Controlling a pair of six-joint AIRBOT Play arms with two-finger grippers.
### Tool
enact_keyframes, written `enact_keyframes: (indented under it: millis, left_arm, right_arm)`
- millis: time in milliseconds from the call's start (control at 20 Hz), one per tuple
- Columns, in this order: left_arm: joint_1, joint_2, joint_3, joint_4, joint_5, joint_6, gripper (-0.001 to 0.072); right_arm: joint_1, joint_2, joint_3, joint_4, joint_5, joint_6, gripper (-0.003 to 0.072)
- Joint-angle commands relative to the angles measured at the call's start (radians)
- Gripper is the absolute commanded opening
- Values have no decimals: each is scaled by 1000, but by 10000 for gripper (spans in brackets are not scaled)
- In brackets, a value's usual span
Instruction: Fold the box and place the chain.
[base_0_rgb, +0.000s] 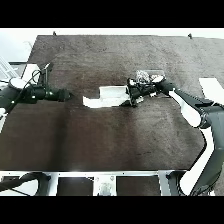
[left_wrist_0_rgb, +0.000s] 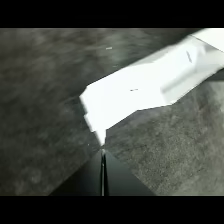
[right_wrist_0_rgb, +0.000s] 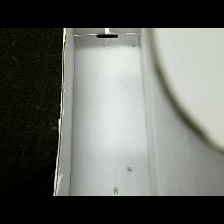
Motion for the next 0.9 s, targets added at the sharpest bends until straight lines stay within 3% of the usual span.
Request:
enact_keyframes:
  millis: [0,350,700,850]
  left_arm:
    - [32,-78,-32,-76,6,-7,19]
    - [6,-288,-1,-277,-4,63,19]
    - [-123,-439,131,-282,24,-49,21]
    - [-165,-458,190,-259,26,-65,22]
  right_arm:
    - [1,0,0,0,0,0,438]
    - [1,0,0,0,0,0,438]
    - [1,0,0,0,0,0,438]
    - [1,0,0,0,0,0,438]
